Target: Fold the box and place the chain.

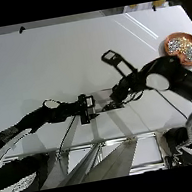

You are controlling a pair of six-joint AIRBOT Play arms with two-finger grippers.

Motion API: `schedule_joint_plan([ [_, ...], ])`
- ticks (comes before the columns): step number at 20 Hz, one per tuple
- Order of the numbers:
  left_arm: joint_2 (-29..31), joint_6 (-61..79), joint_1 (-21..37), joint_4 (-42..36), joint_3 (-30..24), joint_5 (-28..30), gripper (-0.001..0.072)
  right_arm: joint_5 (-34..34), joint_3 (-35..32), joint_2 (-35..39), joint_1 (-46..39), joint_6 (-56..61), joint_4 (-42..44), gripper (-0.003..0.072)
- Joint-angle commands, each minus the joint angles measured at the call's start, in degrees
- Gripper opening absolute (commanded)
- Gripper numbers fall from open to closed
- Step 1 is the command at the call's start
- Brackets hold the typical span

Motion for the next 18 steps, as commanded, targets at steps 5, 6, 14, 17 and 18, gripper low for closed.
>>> schedule_joint_plan([
  [5,0.02,0.00,-0.02,0.02,0.00,0.00,0.0210,5.84,2.05,-3.93,-18.47,1.44,-4.85,0.0147],
  [6,0.02,0.00,-0.02,0.00,0.00,0.00,0.0210,4.15,0.94,-5.09,-20.26,1.81,-4.81,0.0148],
  [14,0.02,0.00,-0.02,0.00,0.00,0.00,0.0210,-1.07,-0.85,-17.81,-22.73,1.81,-4.57,0.0368],
  [17,0.02,0.00,-0.02,0.00,0.00,0.00,0.0210,-0.85,-0.98,-21.00,-22.73,1.79,-4.55,0.0497],
  [18,0.02,-0.02,-0.02,0.02,0.00,0.02,0.0210,-1.01,-1.03,-21.59,-22.73,1.86,-4.57,0.0496],
])
